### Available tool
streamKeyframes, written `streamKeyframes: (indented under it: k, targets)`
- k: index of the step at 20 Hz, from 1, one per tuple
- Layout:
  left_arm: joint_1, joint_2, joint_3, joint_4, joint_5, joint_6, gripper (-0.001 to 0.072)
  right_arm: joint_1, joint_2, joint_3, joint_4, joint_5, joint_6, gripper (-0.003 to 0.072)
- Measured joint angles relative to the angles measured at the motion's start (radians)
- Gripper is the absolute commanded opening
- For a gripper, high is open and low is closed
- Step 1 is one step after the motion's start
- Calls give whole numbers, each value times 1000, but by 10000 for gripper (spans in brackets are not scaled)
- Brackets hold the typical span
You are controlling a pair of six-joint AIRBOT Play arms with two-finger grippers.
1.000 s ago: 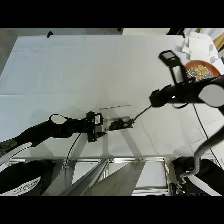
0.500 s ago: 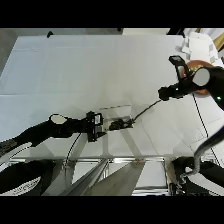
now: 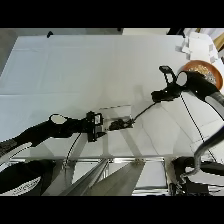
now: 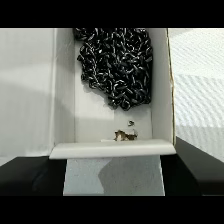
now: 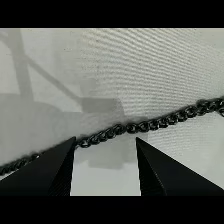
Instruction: Fold the box and place the chain.
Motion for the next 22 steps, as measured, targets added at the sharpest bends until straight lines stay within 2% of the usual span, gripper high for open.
streamKeyframes:
  k: [1,2,6,8,9,10,16,18,22]
  targets:
    - [0,0,0,0,0,0,68,0,-10,0,0,-3,0,367]
    - [0,0,0,0,0,0,68,0,-17,0,2,-4,0,302]
    - [0,0,0,0,0,0,68,0,-39,0,3,-7,2,279]
    - [0,0,0,0,0,0,68,0,-43,1,1,-5,2,150]
    - [0,0,0,0,0,0,68,-1,-44,0,-2,-3,3,131]
    - [0,0,0,0,0,0,68,-1,-46,0,-2,-1,3,12]
    - [0,0,0,0,0,0,68,0,5,-1,17,18,-43,10]
    - [0,0,0,0,0,0,68,2,72,-1,26,27,-69,10]
    - [0,0,0,0,0,0,68,31,256,-1,153,50,-163,10]
